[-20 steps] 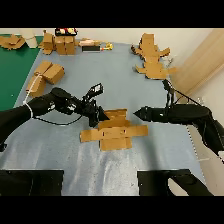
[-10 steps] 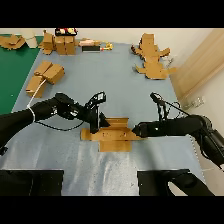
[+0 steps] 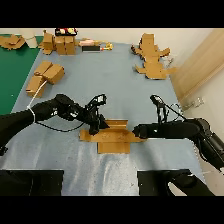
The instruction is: Fold the box.
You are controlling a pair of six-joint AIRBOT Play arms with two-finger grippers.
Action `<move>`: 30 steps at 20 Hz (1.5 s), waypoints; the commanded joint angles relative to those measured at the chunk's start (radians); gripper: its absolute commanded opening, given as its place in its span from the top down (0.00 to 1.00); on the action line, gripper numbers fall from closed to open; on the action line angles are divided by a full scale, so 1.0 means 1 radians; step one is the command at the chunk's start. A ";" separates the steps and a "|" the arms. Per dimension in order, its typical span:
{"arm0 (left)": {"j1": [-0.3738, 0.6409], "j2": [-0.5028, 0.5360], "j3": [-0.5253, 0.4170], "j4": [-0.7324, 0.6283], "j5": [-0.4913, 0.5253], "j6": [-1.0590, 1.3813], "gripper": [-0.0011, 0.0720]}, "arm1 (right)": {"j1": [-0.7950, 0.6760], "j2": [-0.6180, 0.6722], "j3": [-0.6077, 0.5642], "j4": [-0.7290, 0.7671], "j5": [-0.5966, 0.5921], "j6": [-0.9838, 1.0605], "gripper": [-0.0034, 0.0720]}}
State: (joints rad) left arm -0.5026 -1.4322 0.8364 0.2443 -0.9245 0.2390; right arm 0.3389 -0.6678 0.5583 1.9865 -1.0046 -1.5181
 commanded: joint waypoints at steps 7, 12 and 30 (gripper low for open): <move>-0.003 -0.002 0.010 0.076 0.004 -0.075 0.97 | 0.002 0.001 -0.001 -0.011 0.036 0.000 0.95; -0.002 -0.002 0.010 0.075 0.033 -0.075 0.97 | 0.002 0.001 -0.001 -0.017 0.036 -0.001 0.95; -0.003 -0.002 0.010 0.071 0.034 -0.080 0.97 | 0.397 0.204 -0.127 -0.122 -0.009 0.060 0.95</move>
